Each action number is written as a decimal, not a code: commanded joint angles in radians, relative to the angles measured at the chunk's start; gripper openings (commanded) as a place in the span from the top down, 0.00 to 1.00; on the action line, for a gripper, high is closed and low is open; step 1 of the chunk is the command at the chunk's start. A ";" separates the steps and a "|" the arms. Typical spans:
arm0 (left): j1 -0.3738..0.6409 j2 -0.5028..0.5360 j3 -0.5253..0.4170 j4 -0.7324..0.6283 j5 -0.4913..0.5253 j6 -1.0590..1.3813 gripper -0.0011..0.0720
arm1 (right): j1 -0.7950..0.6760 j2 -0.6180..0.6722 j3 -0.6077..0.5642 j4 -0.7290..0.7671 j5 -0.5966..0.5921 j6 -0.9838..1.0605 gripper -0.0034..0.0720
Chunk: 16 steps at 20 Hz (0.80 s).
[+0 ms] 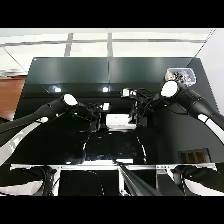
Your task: Fold the box and place the chain.
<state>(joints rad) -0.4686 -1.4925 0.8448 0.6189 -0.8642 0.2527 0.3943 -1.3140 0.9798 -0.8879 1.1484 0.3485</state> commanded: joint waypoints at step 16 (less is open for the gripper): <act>0.000 -0.001 0.001 0.000 -0.001 0.001 0.35 | -0.085 0.055 -0.045 0.133 0.129 0.550 0.64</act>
